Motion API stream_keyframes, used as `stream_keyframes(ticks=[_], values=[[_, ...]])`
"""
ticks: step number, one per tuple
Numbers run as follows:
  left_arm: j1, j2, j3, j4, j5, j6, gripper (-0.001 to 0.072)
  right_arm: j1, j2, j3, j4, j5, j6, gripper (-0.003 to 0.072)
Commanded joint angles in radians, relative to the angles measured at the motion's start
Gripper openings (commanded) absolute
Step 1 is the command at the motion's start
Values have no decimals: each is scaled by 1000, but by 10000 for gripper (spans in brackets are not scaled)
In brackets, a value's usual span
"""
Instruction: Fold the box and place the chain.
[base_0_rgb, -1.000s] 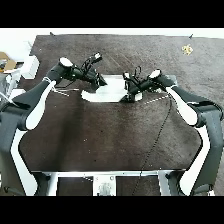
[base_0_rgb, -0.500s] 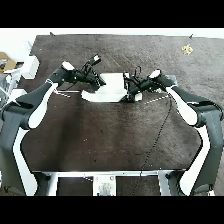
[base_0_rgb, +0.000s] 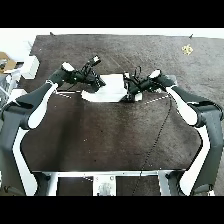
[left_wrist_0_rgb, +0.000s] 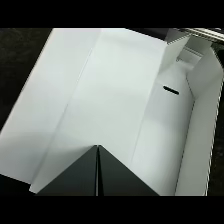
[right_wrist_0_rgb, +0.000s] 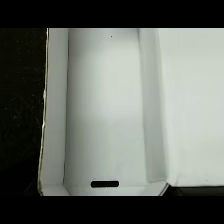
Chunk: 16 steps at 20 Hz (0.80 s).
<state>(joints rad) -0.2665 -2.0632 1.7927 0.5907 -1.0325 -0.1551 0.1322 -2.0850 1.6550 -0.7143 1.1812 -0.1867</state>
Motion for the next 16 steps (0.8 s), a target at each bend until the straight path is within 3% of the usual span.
stream_keyframes(ticks=[1,10,12,13,16], values=[[8,45,4,-38,19,14,12,0,1,0,0,0,0,509],[138,280,3,34,-246,34,19,1,1,0,0,0,0,509],[124,271,-13,163,-341,143,670,1,1,0,0,0,0,508],[107,268,-40,228,-321,151,705,1,1,0,0,0,0,508],[64,267,-167,312,-140,198,706,1,1,0,0,0,0,508]])
